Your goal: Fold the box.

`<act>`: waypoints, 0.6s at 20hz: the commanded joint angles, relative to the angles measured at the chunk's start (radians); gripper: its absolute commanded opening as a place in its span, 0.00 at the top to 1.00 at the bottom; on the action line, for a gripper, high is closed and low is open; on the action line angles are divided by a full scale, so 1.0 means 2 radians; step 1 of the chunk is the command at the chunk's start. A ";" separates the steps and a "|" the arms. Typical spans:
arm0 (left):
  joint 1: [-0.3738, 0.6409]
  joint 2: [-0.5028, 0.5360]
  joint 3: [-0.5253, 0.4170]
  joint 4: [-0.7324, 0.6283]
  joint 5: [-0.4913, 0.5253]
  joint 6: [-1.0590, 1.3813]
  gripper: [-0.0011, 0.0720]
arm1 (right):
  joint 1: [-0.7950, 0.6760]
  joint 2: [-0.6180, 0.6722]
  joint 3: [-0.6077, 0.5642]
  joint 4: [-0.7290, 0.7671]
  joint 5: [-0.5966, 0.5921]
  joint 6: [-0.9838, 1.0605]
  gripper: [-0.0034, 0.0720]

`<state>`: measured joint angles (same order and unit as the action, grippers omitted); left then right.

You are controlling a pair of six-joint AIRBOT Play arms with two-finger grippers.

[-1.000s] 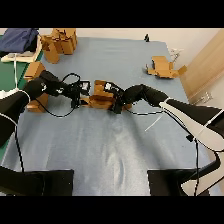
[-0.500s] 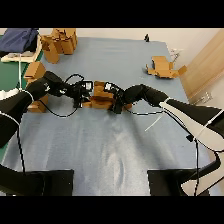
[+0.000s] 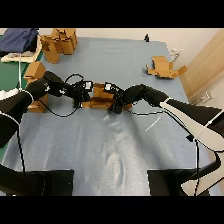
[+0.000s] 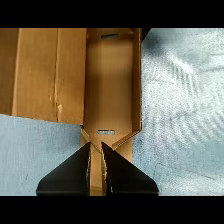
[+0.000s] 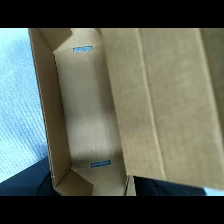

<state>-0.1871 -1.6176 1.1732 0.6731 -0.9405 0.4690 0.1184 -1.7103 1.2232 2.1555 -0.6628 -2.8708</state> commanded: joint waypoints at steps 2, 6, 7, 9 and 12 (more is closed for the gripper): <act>0.000 0.000 0.000 -0.037 0.061 -0.038 0.84 | 0.000 0.000 0.000 0.001 0.002 0.001 0.29; 0.000 0.000 0.000 -0.120 0.032 -0.039 0.84 | 0.000 0.000 0.000 0.001 0.002 0.001 0.29; 0.000 0.000 0.000 -0.127 0.021 -0.039 0.84 | 0.000 0.000 0.000 0.001 0.002 0.001 0.29; 0.000 0.000 0.000 -0.127 -0.001 -0.041 0.84 | 0.000 0.000 0.000 0.001 0.002 0.001 0.29; 0.001 0.000 0.000 -0.125 0.010 -0.052 0.83 | 0.000 0.000 0.000 0.001 0.002 0.001 0.29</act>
<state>-0.1860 -1.6184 1.1728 0.4511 -0.9108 0.3805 0.1184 -1.7100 1.2224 2.1578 -0.6594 -2.8689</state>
